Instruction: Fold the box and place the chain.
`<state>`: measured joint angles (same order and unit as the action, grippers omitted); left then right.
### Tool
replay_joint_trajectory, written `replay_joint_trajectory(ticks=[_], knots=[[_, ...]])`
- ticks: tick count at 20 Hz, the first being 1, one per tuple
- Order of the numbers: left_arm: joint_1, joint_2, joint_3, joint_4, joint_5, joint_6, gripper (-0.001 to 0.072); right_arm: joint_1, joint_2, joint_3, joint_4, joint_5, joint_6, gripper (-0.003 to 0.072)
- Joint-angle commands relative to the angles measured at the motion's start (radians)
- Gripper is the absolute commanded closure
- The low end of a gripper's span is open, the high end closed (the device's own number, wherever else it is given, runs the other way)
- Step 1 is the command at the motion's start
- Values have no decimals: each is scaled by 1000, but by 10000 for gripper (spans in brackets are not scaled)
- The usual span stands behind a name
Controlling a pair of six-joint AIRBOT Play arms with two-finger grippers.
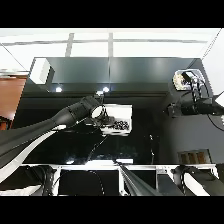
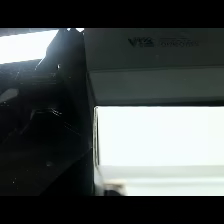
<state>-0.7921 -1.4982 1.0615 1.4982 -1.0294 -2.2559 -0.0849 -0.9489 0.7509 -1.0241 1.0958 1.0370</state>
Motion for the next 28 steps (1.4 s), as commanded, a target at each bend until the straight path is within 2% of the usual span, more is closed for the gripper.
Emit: replay_joint_trajectory(ticks=[1, 2, 3, 4, 5, 9, 11, 13, 15, 16, 17, 18, 20, 22, 25, 28], knots=[[5, 0, 2, 3, -19, -37, 682, 2, 5, -66, 23, -72, -11, 344], [5, 1, 2, 5, -26, -50, 671, 18, 5, -68, 21, -71, -14, 344], [1, 3, 2, 5, -21, -53, 512, 31, 5, -68, 22, -72, -14, 344], [-2, 11, 2, 5, -15, -53, 284, 39, 5, -68, 22, -74, -16, 344], [-3, 26, 2, 10, -10, -53, 183, 41, 5, -68, 22, -72, -16, 344], [-3, 166, -2, 91, -10, 34, 183, 41, 5, -68, 22, -45, -16, 344], [0, 261, -24, 196, -63, 79, 183, 41, 5, -68, 22, -32, -16, 343], [41, 362, -93, 317, -110, 84, 183, 41, 5, -68, 22, -31, -16, 343], [156, 473, -207, 314, -124, 68, 183, 41, 4, -68, 23, -35, -16, 344], [230, 531, -280, 279, -84, 67, 183, 41, 4, -68, 26, -37, -16, 343], [304, 579, -348, 214, -14, 85, 183, 41, 4, -68, 30, -42, -16, 343], [387, 615, -413, 84, 77, 166, 183, 41, 4, -68, 38, -46, -16, 343], [522, 623, -499, -296, 199, 526, 163, 41, 4, -68, 58, -61, -15, 343], [603, 576, -536, -589, 209, 867, 5, 41, 4, -68, 90, -83, -9, 343], [621, 455, -537, -762, 174, 1304, 4, 41, 4, -68, 97, -89, -9, 343], [557, 366, -537, -793, 174, 1789, 5, 41, 4, -68, 97, -88, -9, 343]])
